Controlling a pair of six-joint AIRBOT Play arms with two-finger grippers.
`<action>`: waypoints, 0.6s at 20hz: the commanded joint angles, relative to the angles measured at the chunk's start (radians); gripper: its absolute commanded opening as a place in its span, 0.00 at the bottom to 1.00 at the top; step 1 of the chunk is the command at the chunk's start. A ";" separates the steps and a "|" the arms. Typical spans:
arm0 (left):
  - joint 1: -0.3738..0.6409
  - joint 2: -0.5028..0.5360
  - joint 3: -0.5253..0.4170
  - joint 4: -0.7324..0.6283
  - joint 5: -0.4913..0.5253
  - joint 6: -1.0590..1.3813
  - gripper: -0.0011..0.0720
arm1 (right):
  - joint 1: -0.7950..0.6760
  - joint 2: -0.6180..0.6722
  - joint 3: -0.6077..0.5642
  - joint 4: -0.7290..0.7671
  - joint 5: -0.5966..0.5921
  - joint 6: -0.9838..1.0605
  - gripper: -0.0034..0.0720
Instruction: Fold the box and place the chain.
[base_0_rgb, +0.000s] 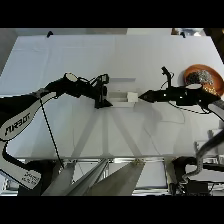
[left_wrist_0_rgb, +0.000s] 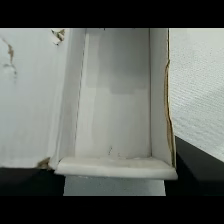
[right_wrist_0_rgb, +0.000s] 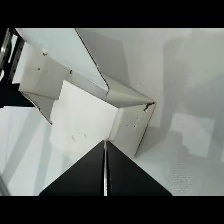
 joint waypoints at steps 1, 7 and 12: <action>0.000 0.000 0.000 0.000 0.000 0.000 0.37 | 0.001 0.007 0.000 0.018 -0.013 -0.008 0.05; 0.000 0.000 0.000 0.000 0.000 0.000 0.37 | 0.060 0.007 0.000 -0.024 -0.091 -0.051 0.29; 0.000 0.000 0.000 0.000 0.000 0.000 0.37 | 0.066 0.058 0.001 0.050 -0.068 -0.109 0.18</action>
